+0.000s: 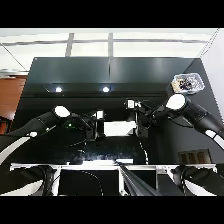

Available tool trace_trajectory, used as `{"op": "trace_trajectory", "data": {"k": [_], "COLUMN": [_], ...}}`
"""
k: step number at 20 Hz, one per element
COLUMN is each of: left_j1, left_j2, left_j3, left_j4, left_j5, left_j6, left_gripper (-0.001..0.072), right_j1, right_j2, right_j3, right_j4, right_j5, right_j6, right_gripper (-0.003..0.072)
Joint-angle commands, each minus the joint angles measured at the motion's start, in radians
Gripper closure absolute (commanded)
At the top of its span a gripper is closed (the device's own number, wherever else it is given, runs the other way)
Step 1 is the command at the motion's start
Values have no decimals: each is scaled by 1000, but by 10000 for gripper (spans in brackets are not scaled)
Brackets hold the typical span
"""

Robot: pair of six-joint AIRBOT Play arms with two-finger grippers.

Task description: Fold the box and place the chain.

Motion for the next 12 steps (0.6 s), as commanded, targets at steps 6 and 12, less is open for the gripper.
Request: {"op": "trace_trajectory", "data": {"k": [6, 12], "left_j1": [0, 0], "left_j2": [-1, -1], "left_j3": [0, 0], "left_j4": [0, 0], "left_j5": [-2, -1], "left_j6": [0, 0], "left_gripper": [355, 355], "right_j1": [11, 11], "right_j2": [2, 2], "right_j3": [-2, -2], "right_j4": [-22, -20], "right_j5": [-58, -34], "right_j6": [11, 86], "right_gripper": [208, 256]}}
